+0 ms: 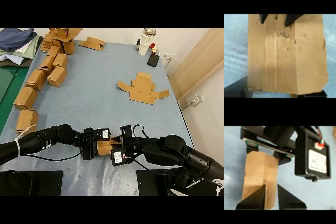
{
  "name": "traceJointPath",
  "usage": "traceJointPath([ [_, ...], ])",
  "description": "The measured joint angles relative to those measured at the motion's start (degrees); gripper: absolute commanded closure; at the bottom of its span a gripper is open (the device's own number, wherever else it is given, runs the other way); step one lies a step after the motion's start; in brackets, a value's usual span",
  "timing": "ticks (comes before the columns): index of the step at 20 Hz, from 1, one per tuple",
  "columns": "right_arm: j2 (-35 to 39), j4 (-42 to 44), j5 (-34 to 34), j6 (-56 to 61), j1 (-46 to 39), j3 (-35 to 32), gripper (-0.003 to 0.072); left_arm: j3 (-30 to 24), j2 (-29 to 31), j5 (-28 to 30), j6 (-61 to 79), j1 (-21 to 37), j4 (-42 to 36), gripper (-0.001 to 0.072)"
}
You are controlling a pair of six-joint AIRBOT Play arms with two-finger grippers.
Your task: Fold the box.
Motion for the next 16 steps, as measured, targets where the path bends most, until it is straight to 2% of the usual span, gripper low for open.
traceJointPath([
  [1,0.11,0.42,-0.13,0.0,-0.02,0.07,0.0204,0.0,0.0,-0.02,0.0,0.0,0.0,0.0241],
  [4,0.24,3.56,-1.64,0.0,0.0,0.24,0.0203,0.0,0.0,-0.04,0.0,0.0,0.0,0.0241],
  [5,0.13,4.37,-2.25,0.02,0.0,0.31,0.0182,0.0,0.0,-0.04,0.0,0.0,0.02,0.024],
  [6,-0.11,4.87,-2.91,0.02,0.0,0.33,0.0123,0.0,0.0,-0.04,0.0,0.0,0.0,0.0241],
  [16,-3.96,4.46,-3.32,0.02,0.0,0.33,0.012,0.0,0.0,-0.07,0.0,0.0,0.0,0.0241],
])
